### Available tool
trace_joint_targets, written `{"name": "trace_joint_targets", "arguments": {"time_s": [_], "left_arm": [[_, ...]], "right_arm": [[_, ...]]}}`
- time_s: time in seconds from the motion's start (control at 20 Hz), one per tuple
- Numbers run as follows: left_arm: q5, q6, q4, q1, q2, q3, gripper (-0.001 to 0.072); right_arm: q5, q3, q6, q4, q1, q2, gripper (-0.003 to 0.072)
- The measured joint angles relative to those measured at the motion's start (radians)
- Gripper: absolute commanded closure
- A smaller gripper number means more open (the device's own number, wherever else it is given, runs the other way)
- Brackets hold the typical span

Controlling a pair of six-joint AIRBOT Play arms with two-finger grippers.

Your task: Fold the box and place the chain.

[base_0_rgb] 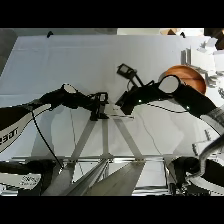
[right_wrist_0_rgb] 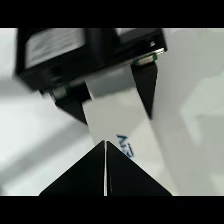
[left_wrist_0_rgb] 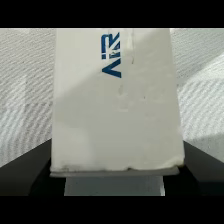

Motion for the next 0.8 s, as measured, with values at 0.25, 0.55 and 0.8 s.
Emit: {"name": "trace_joint_targets", "arguments": {"time_s": [0.25,0.55,0.8], "left_arm": [[0.000,0.000,0.000,0.000,0.000,0.000,0.0317],[0.000,-0.001,0.000,0.000,0.000,0.000,0.0317],[-0.001,-0.001,0.001,0.000,0.000,0.000,0.0317]], "right_arm": [[-0.035,-0.133,0.028,0.164,-0.029,-0.029,0.0676],[-0.043,-0.183,0.033,0.209,-0.029,-0.084,0.0676],[-0.042,-0.190,0.035,0.217,-0.029,-0.124,0.0676]]}}
